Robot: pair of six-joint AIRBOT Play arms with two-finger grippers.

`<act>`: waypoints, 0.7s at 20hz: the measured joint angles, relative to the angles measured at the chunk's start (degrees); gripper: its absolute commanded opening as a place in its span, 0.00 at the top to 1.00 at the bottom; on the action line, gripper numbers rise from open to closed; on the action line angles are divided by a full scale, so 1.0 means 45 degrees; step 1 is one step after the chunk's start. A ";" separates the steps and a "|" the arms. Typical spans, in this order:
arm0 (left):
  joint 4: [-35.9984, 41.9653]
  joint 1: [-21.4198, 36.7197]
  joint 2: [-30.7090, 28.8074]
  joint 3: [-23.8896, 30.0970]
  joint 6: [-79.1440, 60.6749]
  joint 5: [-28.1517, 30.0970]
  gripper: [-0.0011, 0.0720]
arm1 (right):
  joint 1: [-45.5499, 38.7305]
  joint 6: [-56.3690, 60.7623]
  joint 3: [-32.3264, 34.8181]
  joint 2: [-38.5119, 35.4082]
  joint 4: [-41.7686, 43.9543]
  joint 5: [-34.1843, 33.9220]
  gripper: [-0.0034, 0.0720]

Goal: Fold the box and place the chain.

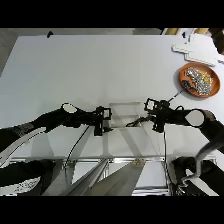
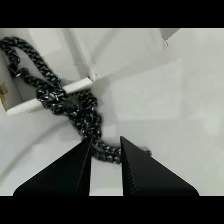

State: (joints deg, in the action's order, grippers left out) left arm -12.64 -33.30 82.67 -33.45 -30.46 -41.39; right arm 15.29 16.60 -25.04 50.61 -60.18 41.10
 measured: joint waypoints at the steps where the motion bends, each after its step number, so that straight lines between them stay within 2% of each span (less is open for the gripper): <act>1: 0.0000 0.0000 0.0000 0.0000 0.0000 0.0000 0.97 | -0.0005 -0.0005 0.0000 0.0272 0.0029 -0.0199 0.69; 7: 0.0000 0.0000 0.0000 0.0000 0.0000 0.0000 0.97 | -0.0010 -0.0034 0.0000 0.1719 0.0049 -0.1093 0.69; 14: 0.0000 0.0000 0.0000 0.0000 0.0000 0.0000 0.97 | -0.0010 -0.0136 -0.0005 0.2161 0.0544 -0.1132 0.69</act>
State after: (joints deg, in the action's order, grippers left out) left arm -12.64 -33.30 82.67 -33.45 -30.46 -41.39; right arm 15.25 15.99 -25.06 60.34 -57.74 36.01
